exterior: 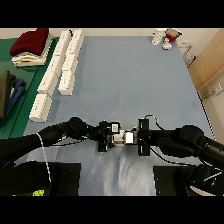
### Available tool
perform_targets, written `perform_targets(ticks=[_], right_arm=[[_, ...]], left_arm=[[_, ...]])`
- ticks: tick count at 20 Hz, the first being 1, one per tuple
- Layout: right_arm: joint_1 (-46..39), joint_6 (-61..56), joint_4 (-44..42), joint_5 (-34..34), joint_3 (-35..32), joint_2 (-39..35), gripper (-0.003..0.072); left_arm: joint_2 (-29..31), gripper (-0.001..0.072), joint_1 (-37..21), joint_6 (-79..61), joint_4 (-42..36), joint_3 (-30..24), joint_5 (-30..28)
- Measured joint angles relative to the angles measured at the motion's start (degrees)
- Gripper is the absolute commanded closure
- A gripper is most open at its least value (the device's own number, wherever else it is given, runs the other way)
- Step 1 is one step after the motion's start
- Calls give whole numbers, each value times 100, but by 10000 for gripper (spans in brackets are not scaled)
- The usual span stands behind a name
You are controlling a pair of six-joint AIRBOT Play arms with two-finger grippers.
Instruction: Fold the box.
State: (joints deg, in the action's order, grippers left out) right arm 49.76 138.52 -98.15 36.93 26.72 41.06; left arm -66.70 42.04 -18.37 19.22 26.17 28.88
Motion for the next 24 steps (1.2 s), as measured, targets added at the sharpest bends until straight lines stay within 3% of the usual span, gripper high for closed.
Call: perform_targets(ticks=[6, 8, 20, 21, 23, 24], right_arm=[[-2, 9, -334, 179, -31, 37, 516], [-4, 42, -503, 234, -74, 39, 366], [-4, -35, -1185, 299, -142, -378, 372], [-15, -114, -1333, 291, -186, -470, 402], [-81, -243, -1731, 109, -372, -688, 624], [-96, -330, -1939, -66, -518, -822, 672]], left_arm=[[0, 357, 13, -17, 9, 0, 39], [0, 357, 13, -24, 13, 0, 46], [0, 357, 17, -11, 7, 0, 24], [0, 357, 17, -11, 7, 0, 22], [0, 357, 17, -11, 4, 0, 20], [0, 356, 17, -11, 4, 0, 20]])
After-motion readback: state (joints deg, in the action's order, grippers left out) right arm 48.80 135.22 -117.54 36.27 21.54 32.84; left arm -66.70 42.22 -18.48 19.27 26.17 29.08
